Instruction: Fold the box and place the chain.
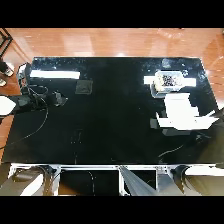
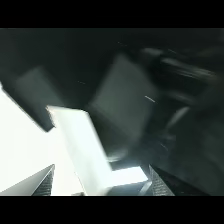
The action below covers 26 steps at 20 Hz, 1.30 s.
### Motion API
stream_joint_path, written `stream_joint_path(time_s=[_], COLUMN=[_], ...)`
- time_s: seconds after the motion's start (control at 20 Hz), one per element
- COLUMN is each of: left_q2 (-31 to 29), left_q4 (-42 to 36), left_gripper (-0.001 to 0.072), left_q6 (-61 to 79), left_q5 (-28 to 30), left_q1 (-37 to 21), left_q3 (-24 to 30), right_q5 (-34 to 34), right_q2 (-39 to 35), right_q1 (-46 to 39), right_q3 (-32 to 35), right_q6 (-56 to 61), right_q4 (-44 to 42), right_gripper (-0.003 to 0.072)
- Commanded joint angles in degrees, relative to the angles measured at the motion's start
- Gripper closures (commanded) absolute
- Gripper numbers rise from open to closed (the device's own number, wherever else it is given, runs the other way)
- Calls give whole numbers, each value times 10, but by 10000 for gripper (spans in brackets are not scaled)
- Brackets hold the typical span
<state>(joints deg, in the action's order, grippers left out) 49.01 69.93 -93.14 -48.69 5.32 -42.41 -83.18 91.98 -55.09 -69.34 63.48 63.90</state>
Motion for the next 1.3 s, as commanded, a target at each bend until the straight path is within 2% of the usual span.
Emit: stream_joint_path(time_s=[0.0,0.2,0.45,0.55,0.6,0.75,0.9,1.25], left_q2=[9,9,9,9,9,9,9,15], left_q4=[-16,-16,-16,-16,-16,-16,-16,-16], left_gripper=[76,76,76,76,76,76,76,76], left_q6=[1,1,1,1,1,1,1,1], left_q5=[7,7,6,6,6,6,7,7], left_q1=[0,0,0,0,0,0,0,0], left_q3=[-3,-3,-3,-3,-3,-3,-3,-3], right_q5=[-51,-43,-74,-85,-88,-99,-120,-177], right_q2=[66,90,116,116,116,116,116,116], right_q1=[0,1,1,1,1,1,1,5], right_q3=[-45,-54,-54,-54,-54,-54,-54,-51], right_q6=[-37,-42,-50,-55,-56,-70,-92,-107], right_q4=[-50,-50,-54,-54,-54,-55,-75,-195], right_gripper=[-34,-34,-32,340,359,618,665,666])
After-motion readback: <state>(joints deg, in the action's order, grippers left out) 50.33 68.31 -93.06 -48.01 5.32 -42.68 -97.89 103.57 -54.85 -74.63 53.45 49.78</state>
